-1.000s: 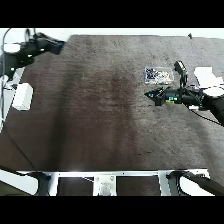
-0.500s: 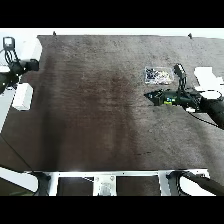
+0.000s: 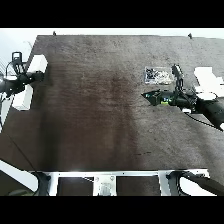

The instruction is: Fold the box and place the chain.

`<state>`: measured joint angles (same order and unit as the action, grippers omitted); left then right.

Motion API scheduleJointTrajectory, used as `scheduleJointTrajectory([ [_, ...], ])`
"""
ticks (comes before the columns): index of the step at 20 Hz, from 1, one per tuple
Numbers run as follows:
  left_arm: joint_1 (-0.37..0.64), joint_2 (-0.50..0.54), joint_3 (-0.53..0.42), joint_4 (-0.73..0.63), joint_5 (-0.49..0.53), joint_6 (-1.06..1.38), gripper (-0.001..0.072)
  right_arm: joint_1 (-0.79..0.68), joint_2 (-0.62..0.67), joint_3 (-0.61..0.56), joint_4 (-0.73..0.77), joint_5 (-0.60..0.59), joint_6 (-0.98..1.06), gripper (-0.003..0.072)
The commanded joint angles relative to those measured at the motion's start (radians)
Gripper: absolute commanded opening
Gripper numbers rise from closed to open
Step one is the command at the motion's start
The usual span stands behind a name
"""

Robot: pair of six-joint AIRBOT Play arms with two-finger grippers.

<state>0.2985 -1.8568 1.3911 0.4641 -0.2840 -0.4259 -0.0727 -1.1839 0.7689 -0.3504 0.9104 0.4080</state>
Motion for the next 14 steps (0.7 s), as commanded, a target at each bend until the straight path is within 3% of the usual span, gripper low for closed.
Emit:
scheduleJointTrajectory([
  [1, 0.0, -0.027, 0.0, 0.0, 0.012, -0.011, 0.0018, 0.004, -0.001, 0.0, 0.005, -0.013, 0.0, 0.0008],
  [4, 0.0, -0.034, 0.0, 0.001, 0.013, -0.006, 0.0024, 0.004, -0.001, 0.0, 0.026, -0.013, 0.0, 0.0008],
  [5, 0.0, -0.034, 0.0, 0.0, 0.004, 0.013, 0.0235, 0.004, -0.001, 0.0, 0.03, -0.013, 0.0, 0.0009],
  [6, -0.001, -0.034, 0.0, 0.0, 0.005, 0.017, 0.0599, 0.004, -0.001, 0.0, 0.033, -0.013, 0.0, 0.0009],
  [7, -0.001, -0.034, 0.0, 0.0, 0.003, 0.015, 0.0638, 0.004, -0.001, 0.0, 0.037, -0.013, 0.0, 0.0011],
  [9, -0.001, -0.034, 0.0, 0.0, 0.002, 0.015, 0.0639, 0.004, -0.001, 0.0, 0.053, -0.013, 0.0, 0.0146],
  [14, -0.001, -0.027, 0.006, 0.001, -0.031, 0.016, 0.072, 0.003, -0.001, 0.0, 0.055, -0.013, 0.0, 0.0185],
])
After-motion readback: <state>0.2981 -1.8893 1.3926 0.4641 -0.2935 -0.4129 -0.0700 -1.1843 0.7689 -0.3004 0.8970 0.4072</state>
